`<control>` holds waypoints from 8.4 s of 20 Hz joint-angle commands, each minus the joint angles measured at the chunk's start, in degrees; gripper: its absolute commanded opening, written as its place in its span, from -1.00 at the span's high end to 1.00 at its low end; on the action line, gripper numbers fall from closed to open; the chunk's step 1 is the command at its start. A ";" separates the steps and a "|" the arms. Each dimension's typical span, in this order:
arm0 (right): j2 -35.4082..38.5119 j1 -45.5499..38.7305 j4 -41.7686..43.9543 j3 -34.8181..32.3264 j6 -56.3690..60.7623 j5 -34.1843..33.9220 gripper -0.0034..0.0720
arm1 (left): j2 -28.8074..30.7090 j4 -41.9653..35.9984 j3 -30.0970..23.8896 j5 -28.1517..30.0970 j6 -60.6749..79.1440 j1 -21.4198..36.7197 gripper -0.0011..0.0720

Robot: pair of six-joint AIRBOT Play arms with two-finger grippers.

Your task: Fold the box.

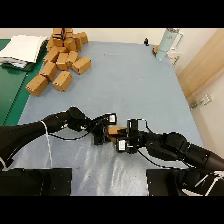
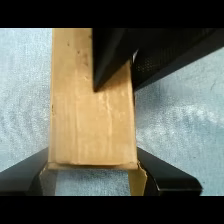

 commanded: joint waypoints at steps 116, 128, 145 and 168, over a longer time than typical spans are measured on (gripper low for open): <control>-25.11 -27.93 -2.08 30.42 73.66 -47.04 0.89 | 1.81 20.22 1.62 21.22 -46.07 50.99 -0.45; -25.11 -27.93 -2.08 30.42 73.66 -47.04 0.89 | 1.42 20.15 1.68 21.92 -46.10 49.24 -0.45; -25.11 -27.93 -2.08 30.42 73.66 -47.04 0.89 | 3.54 20.20 1.68 18.49 -46.62 49.37 -0.93; -25.11 -27.93 -2.08 30.42 73.66 -47.04 0.89 | 26.67 32.30 9.84 -4.02 -75.08 21.81 0.94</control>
